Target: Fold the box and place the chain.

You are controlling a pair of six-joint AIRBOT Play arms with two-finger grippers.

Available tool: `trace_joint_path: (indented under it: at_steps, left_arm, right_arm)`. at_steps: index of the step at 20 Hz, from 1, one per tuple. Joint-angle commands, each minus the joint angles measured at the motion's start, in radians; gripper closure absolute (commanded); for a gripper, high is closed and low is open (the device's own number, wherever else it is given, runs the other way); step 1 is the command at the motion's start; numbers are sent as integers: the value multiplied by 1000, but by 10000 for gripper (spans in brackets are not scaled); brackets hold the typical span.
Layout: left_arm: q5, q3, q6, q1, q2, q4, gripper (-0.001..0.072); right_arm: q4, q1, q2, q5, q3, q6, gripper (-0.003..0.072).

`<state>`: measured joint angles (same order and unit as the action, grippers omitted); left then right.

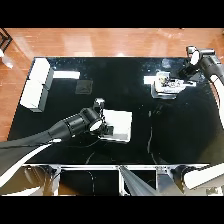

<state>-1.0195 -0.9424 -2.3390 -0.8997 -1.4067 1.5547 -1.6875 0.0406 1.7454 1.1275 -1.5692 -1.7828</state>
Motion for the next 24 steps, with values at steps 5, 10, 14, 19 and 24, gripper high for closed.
trace_joint_path:
  at_steps: [5, 10, 14, 19, 24]
  left_arm:
    - [-2, -1, 0, 2, 0, 0, 687]
    - [-2, -1, 0, 2, 0, 0, 687]
    - [15, -1, 0, 2, 0, 0, 687]
    - [19, -1, -1, 2, 0, -1, 687]
    - [18, -1, -7, 5, 0, 0, 687]
  right_arm:
    - [-22, 6, 66, -7, -32, 14, 203]
    - [-41, 7, 79, -15, -32, 14, 203]
    - [-31, 6, 104, -13, -32, 14, 203]
    - [-30, 9, 111, -6, -32, 15, 537]
    - [1, 9, 95, 94, -80, 53, 664]
